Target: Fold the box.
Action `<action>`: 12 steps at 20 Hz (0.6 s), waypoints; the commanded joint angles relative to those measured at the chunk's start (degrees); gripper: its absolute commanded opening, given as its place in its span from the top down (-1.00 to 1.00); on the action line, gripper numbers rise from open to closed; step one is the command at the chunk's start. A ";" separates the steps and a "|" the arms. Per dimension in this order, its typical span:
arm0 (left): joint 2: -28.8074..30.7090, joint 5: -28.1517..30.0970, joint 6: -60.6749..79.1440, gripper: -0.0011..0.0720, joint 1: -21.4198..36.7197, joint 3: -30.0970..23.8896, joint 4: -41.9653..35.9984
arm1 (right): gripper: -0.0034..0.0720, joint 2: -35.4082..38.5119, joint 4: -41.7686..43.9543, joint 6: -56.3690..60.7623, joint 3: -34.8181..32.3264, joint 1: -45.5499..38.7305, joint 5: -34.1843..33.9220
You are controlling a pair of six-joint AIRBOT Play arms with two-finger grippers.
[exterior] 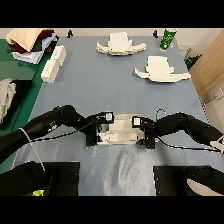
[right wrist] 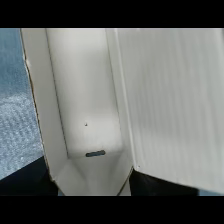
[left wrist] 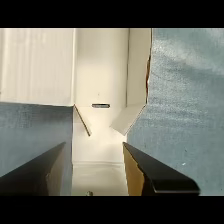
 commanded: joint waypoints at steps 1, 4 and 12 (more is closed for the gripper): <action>-2.25 3.23 0.94 -0.46 -2.25 -0.09 -0.87 | -0.27 -0.02 0.02 0.02 -0.02 0.02 0.00; -2.27 5.84 0.94 -0.46 -2.45 -0.09 -5.49 | -0.27 -0.02 0.02 0.02 -0.02 0.02 0.00; -2.36 5.99 1.62 0.72 -2.47 -0.11 -9.27 | -0.27 -0.02 0.02 0.00 -0.02 0.02 0.00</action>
